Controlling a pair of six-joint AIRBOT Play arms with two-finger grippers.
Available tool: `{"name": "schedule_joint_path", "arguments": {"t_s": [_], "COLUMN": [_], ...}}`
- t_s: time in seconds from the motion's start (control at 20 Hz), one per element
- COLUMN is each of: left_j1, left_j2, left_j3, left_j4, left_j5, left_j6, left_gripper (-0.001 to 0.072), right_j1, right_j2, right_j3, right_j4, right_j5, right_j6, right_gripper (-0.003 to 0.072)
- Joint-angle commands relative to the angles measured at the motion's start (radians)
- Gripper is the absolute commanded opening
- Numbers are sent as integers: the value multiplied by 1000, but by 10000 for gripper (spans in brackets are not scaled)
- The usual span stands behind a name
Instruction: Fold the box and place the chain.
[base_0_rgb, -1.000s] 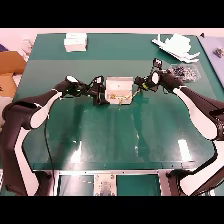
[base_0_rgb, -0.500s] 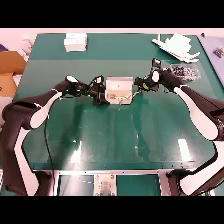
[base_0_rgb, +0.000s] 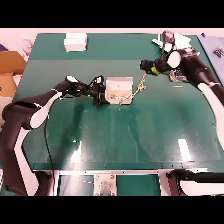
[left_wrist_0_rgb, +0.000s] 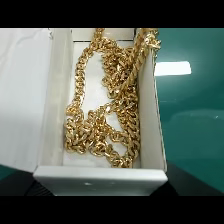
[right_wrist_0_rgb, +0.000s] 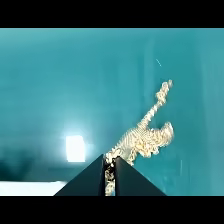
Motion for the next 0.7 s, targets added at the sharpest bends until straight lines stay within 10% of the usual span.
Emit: {"name": "schedule_joint_path", "arguments": {"t_s": [0.0, 0.65], "left_j1": [1, 1], "left_j2": [0, 0], "left_j3": [0, 0], "left_j4": [0, 0], "left_j5": [0, 0], "left_j6": [0, 0], "left_gripper": [362, 362], "right_j1": [42, 243], "right_j2": [107, 344], "right_j3": [2, 117], "right_j4": [-4, -74], "right_j5": [4, 4], "right_j6": [-52, -143], "right_gripper": [11, 10]}}
